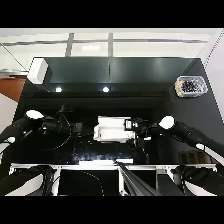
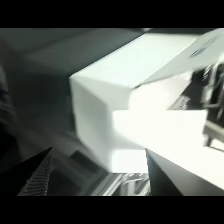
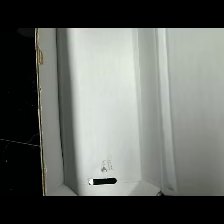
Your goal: Fold the box and place the chain.
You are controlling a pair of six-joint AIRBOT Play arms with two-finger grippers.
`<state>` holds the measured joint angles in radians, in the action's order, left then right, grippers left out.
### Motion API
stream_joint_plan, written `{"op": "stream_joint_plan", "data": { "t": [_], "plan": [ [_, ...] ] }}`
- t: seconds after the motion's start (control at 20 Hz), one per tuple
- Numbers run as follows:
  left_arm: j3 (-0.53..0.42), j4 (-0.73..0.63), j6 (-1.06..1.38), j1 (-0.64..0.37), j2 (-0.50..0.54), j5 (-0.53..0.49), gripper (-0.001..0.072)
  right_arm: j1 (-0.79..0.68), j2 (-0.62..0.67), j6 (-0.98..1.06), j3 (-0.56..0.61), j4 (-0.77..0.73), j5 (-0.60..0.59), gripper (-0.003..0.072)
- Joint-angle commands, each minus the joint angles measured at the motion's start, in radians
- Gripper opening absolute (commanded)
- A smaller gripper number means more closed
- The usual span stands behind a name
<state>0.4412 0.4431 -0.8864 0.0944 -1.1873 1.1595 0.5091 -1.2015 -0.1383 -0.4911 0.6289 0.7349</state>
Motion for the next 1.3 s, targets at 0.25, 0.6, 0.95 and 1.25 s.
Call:
{"op": "stream_joint_plan", "data": {
  "t": [0.25, 0.6, 0.95, 1.25],
  "plan": [
    [0.015, -0.044, -0.105, 0.192, 0.034, -0.195, 0.0710, 0.000, 0.000, 0.001, 0.000, 0.000, -0.006, 0.0474],
    [0.077, 0.137, -0.381, 0.394, 0.046, -0.404, 0.0708, 0.000, 0.000, 0.001, 0.000, 0.000, -0.006, 0.0473],
    [0.122, 0.364, -0.656, 0.481, 0.045, -0.435, 0.0706, 0.000, 0.000, 0.000, 0.000, 0.000, -0.009, 0.0473],
    [0.171, 0.580, -0.879, 0.556, 0.045, -0.441, 0.0702, 0.000, 0.000, 0.000, 0.000, 0.000, -0.014, 0.0473]
  ]
}}
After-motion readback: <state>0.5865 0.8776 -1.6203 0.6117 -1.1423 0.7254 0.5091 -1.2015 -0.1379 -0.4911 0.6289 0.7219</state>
